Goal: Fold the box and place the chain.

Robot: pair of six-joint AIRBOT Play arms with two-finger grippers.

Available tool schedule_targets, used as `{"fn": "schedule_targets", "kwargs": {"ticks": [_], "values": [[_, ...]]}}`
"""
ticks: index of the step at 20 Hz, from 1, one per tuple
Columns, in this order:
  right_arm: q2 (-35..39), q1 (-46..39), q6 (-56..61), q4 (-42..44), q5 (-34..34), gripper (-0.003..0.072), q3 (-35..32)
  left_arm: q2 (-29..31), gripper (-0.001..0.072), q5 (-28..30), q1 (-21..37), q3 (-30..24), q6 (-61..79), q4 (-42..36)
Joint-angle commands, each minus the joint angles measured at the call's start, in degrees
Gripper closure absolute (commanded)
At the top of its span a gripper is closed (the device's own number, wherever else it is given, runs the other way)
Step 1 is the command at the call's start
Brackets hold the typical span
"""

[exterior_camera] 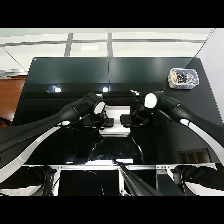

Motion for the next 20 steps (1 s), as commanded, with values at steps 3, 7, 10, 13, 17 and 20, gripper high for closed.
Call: {"fn": "schedule_targets", "kwargs": {"ticks": [3,7,10,13,17,20], "values": [[-1.60,5.92,11.39,-10.05,-1.36,0.0388,3.15,-0.02,0.0681,-0.04,0.02,0.04,0.02,0.00],[-1.97,6.29,17.55,-15.85,2.95,0.0387,3.32,-0.02,0.0681,0.02,0.02,0.04,0.00,0.00],[-2.03,6.32,19.32,-16.52,3.50,0.0388,3.32,-0.02,0.0681,0.02,0.02,0.04,0.00,0.02],[-2.03,6.32,20.74,-17.40,3.52,0.0388,3.32,-0.02,0.0680,0.00,0.02,0.04,0.00,0.26],[-2.47,7.06,20.83,-17.77,3.50,0.0388,3.32,-0.02,0.0680,0.00,0.02,0.04,0.00,0.26],[-3.80,8.02,21.24,-17.62,3.37,0.0388,3.32,-0.02,0.0681,-0.04,0.02,0.04,0.00,0.26]]}}
